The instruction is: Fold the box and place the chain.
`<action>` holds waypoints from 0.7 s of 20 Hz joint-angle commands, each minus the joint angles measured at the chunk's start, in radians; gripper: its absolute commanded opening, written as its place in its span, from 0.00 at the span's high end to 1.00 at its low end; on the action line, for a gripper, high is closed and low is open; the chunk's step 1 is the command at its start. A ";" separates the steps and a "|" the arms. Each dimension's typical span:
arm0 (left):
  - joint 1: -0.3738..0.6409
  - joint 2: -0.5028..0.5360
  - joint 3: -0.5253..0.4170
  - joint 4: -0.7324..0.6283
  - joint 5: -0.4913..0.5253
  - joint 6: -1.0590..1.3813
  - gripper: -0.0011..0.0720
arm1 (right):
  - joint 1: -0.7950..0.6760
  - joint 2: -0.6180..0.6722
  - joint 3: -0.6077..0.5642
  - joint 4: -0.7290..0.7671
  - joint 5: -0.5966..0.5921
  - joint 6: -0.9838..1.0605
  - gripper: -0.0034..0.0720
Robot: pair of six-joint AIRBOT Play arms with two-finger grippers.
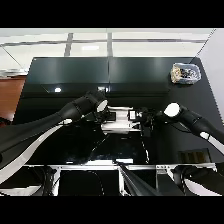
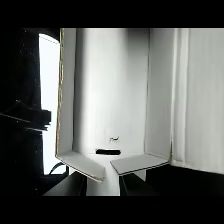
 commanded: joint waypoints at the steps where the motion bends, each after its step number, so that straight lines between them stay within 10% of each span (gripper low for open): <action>1: 0.001 0.000 0.001 -0.002 0.000 -0.001 0.95 | 0.002 0.000 0.001 0.066 -0.001 0.004 0.67; 10: 0.001 0.000 0.001 -0.003 0.000 -0.001 0.95 | 0.025 -0.074 0.001 0.233 -0.091 0.042 0.66; 11: 0.001 0.000 0.001 -0.003 0.000 -0.001 0.95 | 0.023 -0.074 0.001 0.235 -0.091 0.071 0.40; 13: 0.001 0.000 0.001 -0.007 0.001 -0.001 0.95 | 0.018 -0.074 0.001 0.231 -0.059 0.077 0.65; 14: 0.001 0.000 0.001 -0.007 0.000 -0.001 0.95 | 0.018 -0.074 0.001 0.237 -0.050 0.087 0.39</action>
